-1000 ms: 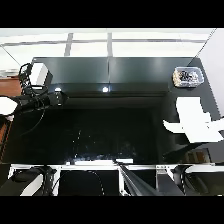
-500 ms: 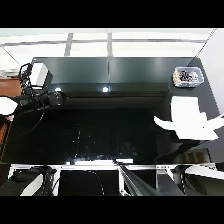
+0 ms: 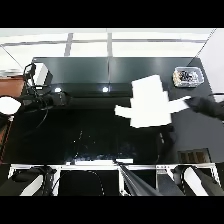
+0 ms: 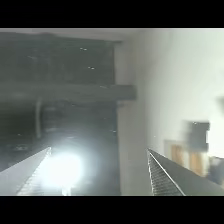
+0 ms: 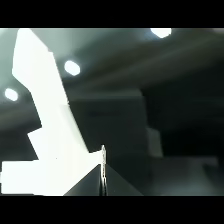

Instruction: Fold the box and place the chain.

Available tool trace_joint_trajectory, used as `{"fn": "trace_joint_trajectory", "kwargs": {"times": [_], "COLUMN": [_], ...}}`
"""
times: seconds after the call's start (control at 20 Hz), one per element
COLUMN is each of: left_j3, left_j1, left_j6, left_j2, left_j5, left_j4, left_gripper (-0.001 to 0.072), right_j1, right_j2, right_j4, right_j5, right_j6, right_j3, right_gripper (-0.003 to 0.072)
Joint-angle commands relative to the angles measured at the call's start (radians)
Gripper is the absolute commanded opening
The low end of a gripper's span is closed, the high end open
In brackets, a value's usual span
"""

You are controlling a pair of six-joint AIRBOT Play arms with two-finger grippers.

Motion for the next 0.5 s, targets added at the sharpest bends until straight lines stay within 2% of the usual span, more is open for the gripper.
{"fn": "trace_joint_trajectory", "kwargs": {"times": [0.0,0.1,0.2,0.3,0.45], "left_j3": [0.001,0.002,0.004,0.028,0.097], "left_j1": [-0.081,-0.105,-0.1,-0.084,-0.048], "left_j6": [0.027,0.047,0.18,0.341,0.578], "left_j2": [-0.032,-0.09,-0.175,-0.28,-0.466], "left_j5": [0.002,-0.011,-0.034,-0.099,-0.227], "left_j4": [-0.068,-0.147,-0.297,-0.443,-0.701], "left_gripper": [0.071,0.071,0.0709,0.0709,0.0709], "right_j1": [0.323,0.489,0.611,0.687,0.738], "right_j2": [0.154,0.153,0.153,0.153,0.153], "right_j4": [0.202,0.211,0.212,0.212,0.212], "right_j5": [-0.347,-0.443,-0.516,-0.566,-0.569], "right_j6": [0.043,0.059,0.074,0.082,0.086], "right_j3": [-0.218,-0.255,-0.265,-0.266,-0.265], "right_gripper": [0.0014,0.0014,0.0015,0.0015,0.0015]}}
